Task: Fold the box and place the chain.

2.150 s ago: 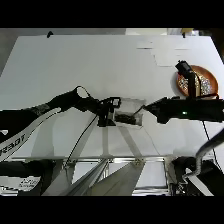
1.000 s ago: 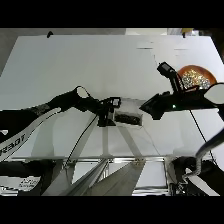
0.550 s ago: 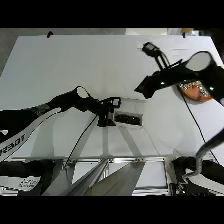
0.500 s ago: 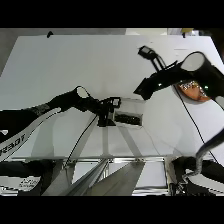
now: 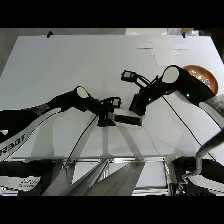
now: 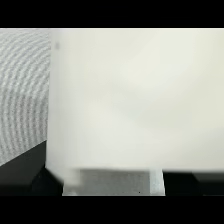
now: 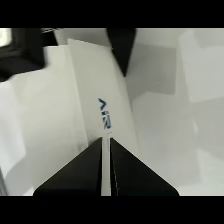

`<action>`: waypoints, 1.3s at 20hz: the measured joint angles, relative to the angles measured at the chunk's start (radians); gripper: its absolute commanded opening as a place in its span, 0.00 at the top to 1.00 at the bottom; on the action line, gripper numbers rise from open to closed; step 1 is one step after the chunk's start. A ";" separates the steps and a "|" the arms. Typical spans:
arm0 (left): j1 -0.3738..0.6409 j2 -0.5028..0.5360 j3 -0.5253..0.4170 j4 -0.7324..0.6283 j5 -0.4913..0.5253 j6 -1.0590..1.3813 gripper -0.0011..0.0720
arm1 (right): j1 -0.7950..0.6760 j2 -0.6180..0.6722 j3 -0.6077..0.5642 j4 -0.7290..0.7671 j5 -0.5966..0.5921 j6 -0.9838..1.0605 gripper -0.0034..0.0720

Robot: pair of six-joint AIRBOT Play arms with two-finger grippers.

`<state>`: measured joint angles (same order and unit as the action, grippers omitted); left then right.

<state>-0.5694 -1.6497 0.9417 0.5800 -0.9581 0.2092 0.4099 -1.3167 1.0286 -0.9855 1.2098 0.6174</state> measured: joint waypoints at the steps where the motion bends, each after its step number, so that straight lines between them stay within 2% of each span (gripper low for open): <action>1: 0.000 0.000 0.000 0.000 0.000 0.000 0.80 | 0.012 0.018 -0.014 -0.001 -0.002 -0.014 0.87; 3: 0.000 0.000 0.000 0.000 0.000 0.000 0.80 | 0.030 0.042 -0.038 -0.003 -0.010 -0.038 0.77; 4: 0.000 0.000 0.000 0.000 0.000 0.000 0.80 | 0.039 0.050 -0.048 -0.003 -0.015 -0.046 0.77; 5: 0.000 0.000 0.000 0.000 0.000 0.000 0.80 | 0.048 0.056 -0.056 -0.004 -0.017 -0.053 0.70; 7: 0.000 0.000 0.000 0.000 0.000 0.000 0.80 | 0.070 0.063 -0.066 -0.005 -0.024 -0.063 0.67; 8: 0.000 0.000 0.000 0.000 0.000 0.000 0.80 | 0.078 0.065 -0.069 -0.006 -0.032 -0.066 0.62; 15: 0.000 0.000 0.000 0.000 0.000 0.000 0.80 | 0.109 0.070 -0.077 -0.071 -0.065 -0.063 0.62; 16: 0.000 0.000 0.000 0.000 0.000 0.000 0.80 | 0.109 0.071 -0.077 -0.091 -0.067 -0.053 0.65; 17: 0.000 0.000 0.000 0.000 0.000 0.000 0.80 | 0.110 0.071 -0.077 -0.108 -0.069 -0.041 0.71; 21: 0.000 0.000 0.000 0.000 0.000 -0.001 0.80 | 0.112 0.072 -0.077 -0.138 -0.077 -0.024 0.83; 26: 0.000 0.000 0.000 -0.002 0.000 -0.002 0.80 | 0.112 0.073 -0.084 -0.152 -0.090 -0.018 0.83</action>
<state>-0.5694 -1.6497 0.9417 0.5785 -0.9581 0.2077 0.5220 -1.2434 0.9451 -1.1374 1.1202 0.5995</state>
